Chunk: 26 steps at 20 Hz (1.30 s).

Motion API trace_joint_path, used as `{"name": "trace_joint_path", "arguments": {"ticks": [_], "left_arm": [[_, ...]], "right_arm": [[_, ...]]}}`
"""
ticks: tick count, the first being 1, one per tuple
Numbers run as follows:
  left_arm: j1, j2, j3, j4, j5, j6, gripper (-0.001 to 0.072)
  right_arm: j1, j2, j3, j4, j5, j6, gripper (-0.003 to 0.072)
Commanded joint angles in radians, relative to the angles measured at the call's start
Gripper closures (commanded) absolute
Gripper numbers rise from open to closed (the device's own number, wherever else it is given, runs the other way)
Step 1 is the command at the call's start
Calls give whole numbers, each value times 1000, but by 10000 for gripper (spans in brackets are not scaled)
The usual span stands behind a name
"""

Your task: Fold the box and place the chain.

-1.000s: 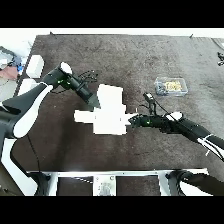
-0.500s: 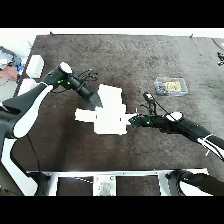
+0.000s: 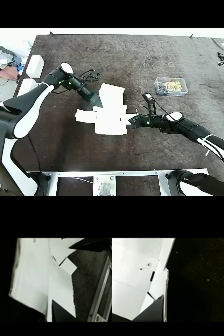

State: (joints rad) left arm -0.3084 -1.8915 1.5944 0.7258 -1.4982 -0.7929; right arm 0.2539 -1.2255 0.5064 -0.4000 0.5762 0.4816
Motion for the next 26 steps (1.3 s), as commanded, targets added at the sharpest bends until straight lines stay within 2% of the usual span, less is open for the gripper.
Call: {"name": "trace_joint_path", "arguments": {"ticks": [1, 5, 6, 7, 9, 10, 11, 12, 15, 19, 23, 26], "left_arm": [[-11, -1, 1, 2, 10, 25, 605], [-2, -1, 1, 4, -3, 28, 606], [-2, -1, 1, 3, -5, 33, 627], [-2, -1, 1, 3, -7, 43, 696], [-2, -1, 1, 3, -19, 103, 697], [-2, -1, 1, 3, -33, 144, 697], [-2, -1, 1, 3, -38, 183, 698], [-2, 0, 1, 2, -39, 208, 698], [-2, 0, 19, 3, -47, 256, 700], [-2, 31, 37, 4, -29, 407, 703], [-2, 63, 32, 6, -34, 506, 703], [-2, 94, 23, 5, -48, 563, 703]], "right_arm": [[3, 0, -1, -3, 3, -15, 678], [3, 0, -1, -9, 3, -15, 678], [3, 0, -1, -9, 3, -15, 678], [3, 0, -1, -9, 3, -15, 678], [3, 0, -1, -11, 3, -19, 674], [3, 1, -1, -20, 2, -18, 532], [2, 3, -1, -24, 2, -18, 355], [2, 4, 0, -24, 2, -18, 333], [-18, 14, 0, -41, 2, -18, 333], [-136, 103, 0, -165, 14, -16, 333], [-244, 218, 0, -165, 5, -15, 333], [-256, 232, -1, -165, 0, -15, 333]]}}
